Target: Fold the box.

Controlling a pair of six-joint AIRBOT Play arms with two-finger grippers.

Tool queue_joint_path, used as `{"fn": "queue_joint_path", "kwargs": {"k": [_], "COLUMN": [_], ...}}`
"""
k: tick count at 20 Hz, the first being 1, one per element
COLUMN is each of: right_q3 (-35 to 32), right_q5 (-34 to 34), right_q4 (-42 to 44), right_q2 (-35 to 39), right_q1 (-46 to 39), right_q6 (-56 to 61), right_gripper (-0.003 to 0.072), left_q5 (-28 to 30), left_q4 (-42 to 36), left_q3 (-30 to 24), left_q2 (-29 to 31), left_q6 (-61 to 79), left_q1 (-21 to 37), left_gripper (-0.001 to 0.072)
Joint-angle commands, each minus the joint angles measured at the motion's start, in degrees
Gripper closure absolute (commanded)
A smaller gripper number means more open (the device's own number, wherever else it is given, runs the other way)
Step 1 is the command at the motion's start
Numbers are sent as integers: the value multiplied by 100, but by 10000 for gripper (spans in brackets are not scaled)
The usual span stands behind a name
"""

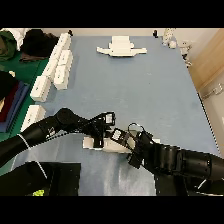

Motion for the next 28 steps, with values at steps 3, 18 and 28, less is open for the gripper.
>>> {"fn": "queue_joint_path", "kwargs": {"k": [3, 18, 28], "right_q3": [271, 225, -1386], "right_q5": [-442, -603, 1325], "right_q4": [-46, -186, 426], "right_q2": [-4, 133, 1670], "right_q1": [2, -11, -1228], "right_q6": [409, 636, -1228], "right_gripper": [22, 17, 17], "left_q5": [-4, -7, -4], "left_q4": [2, 2, 2], "left_q3": [0, 0, 0], "left_q2": [-4, -4, -4], "left_q6": [2, 2, 2], "left_q1": [0, 0, 0], "left_gripper": [693, 693, 693]}}
